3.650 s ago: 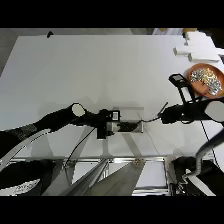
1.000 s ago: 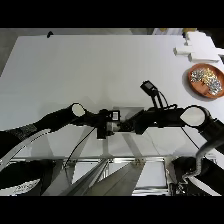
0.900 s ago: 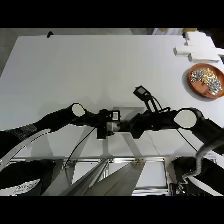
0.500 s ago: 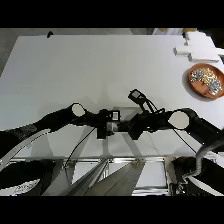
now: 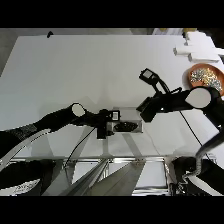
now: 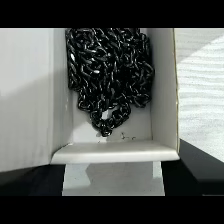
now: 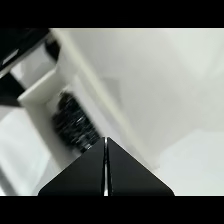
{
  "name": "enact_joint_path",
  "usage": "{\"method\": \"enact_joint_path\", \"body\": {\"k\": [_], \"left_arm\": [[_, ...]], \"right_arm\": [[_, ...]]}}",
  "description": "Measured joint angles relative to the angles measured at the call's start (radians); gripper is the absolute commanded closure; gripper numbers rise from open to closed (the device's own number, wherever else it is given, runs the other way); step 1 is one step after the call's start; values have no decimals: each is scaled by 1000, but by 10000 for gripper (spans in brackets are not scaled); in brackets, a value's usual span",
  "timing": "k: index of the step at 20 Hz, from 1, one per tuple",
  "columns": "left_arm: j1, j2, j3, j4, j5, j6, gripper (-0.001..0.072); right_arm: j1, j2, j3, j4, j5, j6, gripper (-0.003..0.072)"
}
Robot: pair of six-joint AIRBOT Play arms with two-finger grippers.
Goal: Fold the box and place the chain.
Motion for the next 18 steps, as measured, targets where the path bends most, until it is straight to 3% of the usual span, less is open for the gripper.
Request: {"method": "enact_joint_path", "body": {"k": [7,13,16,18], "left_arm": [[0,0,0,0,0,0,530],[0,0,0,0,0,0,530],[0,0,0,0,0,0,530],[0,0,0,0,0,0,530]], "right_arm": [[-42,-172,60,75,18,-206,667],[21,-214,9,137,50,-338,663],[50,-204,-38,161,66,-407,502],[63,-188,-68,172,67,-442,468]]}}
